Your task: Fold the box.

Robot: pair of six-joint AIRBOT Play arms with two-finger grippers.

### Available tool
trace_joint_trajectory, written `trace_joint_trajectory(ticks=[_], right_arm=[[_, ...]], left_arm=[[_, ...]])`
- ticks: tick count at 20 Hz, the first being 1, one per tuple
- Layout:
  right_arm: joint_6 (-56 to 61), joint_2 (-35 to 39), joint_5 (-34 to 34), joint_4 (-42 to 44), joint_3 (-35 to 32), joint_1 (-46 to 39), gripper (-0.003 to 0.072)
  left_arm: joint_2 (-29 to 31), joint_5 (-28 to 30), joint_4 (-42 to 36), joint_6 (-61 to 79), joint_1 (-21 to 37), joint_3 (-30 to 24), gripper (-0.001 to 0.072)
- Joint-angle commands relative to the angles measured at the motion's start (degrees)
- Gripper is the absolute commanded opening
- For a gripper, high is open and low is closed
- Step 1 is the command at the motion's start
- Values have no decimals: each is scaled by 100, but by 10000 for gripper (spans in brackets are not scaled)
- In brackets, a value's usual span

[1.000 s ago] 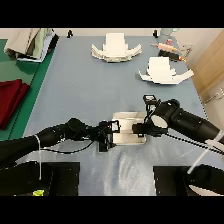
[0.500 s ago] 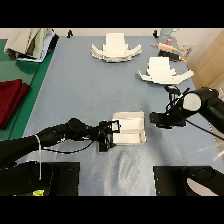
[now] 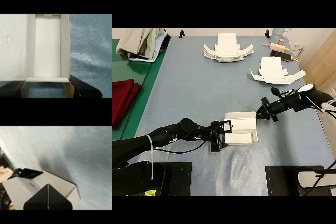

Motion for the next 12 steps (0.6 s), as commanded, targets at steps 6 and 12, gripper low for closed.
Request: trace_joint_trajectory(ticks=[6, 12], right_arm=[[-2017, -101, 1113, 234, 227, 916, 3], [-2780, 1495, -1440, -1244, -413, 2041, 3]], left_arm=[[-4, 0, 2, 2, 4, -2, 422], [-4, 2, 2, 2, 4, -2, 422]])
